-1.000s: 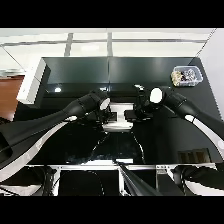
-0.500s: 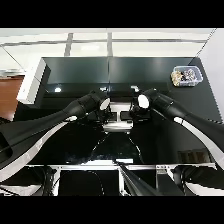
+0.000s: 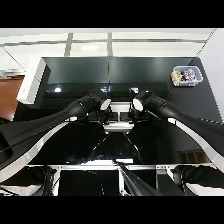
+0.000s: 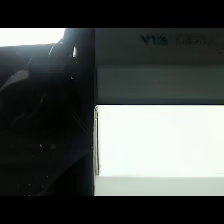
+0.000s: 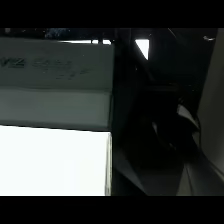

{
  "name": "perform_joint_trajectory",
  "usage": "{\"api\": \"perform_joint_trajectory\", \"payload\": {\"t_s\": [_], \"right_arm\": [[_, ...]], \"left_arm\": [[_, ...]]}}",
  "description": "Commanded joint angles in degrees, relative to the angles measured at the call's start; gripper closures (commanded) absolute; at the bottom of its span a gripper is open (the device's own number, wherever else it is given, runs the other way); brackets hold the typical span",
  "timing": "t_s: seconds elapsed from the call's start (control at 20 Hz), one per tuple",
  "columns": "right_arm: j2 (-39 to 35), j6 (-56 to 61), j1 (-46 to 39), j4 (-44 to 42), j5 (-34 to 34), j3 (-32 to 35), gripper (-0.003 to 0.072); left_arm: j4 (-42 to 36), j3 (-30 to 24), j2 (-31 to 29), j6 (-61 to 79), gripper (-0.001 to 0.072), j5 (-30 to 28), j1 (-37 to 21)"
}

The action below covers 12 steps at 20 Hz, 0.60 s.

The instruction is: Fold the box and place the chain.

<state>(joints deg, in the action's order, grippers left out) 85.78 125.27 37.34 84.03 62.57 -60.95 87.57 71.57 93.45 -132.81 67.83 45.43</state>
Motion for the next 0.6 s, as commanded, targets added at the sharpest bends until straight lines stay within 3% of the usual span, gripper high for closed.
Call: {"api": "perform_joint_trajectory", "payload": {"t_s": [0.0, 0.15, 0.2, 0.25, 0.3, 0.35, 0.55], "right_arm": [[0.5, 0.6, 0.6, 0.4, 0.2, -0.1, 0.0658], [0.5, 0.5, 0.4, 0.5, 1.4, -0.5, 0.0652], [0.5, 0.4, 0.1, 0.5, 1.6, -1.0, 0.0524], [0.5, 0.3, 0.0, 0.5, 1.7, -1.6, 0.0467], [0.5, 0.2, 0.0, 0.5, 1.7, -2.0, 0.0500], [0.5, -0.2, 0.0, 0.5, 1.7, -2.3, 0.0644], [0.4, -0.3, 0.0, 0.5, 1.9, -2.4, 0.0656]], "left_arm": [[0.2, 0.0, 0.0, 0.2, 0.0676, 0.2, -0.1], [0.2, 0.0, 0.0, 0.2, 0.0676, 0.2, -0.1], [0.2, 0.0, 0.0, 0.2, 0.0676, 0.2, -0.1], [0.2, 0.0, 0.0, 0.2, 0.0676, 0.2, -0.1], [0.2, 0.0, 0.0, 0.2, 0.0675, 0.2, -0.1], [0.2, 0.0, 0.0, 0.2, 0.0676, 0.2, -0.1], [0.2, 0.0, 0.0, 0.2, 0.0675, 0.2, -0.1]]}}
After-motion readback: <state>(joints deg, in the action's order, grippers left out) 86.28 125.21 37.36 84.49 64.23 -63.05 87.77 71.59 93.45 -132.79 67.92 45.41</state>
